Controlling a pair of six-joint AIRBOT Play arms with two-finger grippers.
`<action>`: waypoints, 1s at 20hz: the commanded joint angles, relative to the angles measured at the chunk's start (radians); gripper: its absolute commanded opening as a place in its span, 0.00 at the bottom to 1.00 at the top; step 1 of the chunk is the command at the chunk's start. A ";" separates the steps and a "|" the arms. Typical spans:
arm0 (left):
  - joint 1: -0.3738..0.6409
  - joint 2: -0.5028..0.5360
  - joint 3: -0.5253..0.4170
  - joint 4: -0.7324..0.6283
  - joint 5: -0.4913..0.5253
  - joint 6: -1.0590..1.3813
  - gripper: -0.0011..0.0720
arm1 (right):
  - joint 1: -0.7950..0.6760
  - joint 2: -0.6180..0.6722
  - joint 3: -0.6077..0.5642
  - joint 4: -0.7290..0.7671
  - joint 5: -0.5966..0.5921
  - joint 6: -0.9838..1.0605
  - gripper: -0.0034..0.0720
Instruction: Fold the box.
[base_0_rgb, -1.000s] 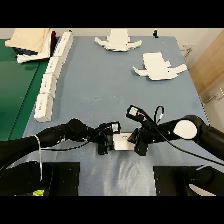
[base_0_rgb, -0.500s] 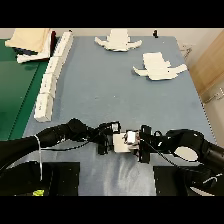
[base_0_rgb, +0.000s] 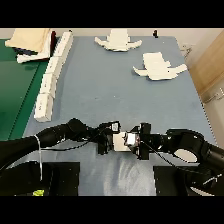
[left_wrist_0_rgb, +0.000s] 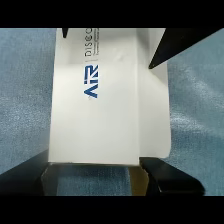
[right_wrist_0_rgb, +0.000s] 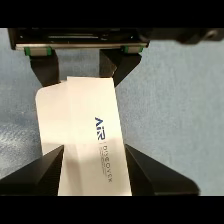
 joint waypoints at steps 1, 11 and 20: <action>0.000 0.000 0.000 0.000 -0.001 0.001 0.64 | 0.000 0.002 -0.001 -0.029 -0.035 0.000 0.83; 0.000 0.000 0.000 0.000 -0.001 0.001 0.64 | 0.044 -0.003 -0.005 0.040 0.016 -0.043 0.83; 0.000 0.000 0.000 0.000 -0.001 0.001 0.64 | 0.046 -0.077 -0.005 -0.066 -0.022 -0.058 0.82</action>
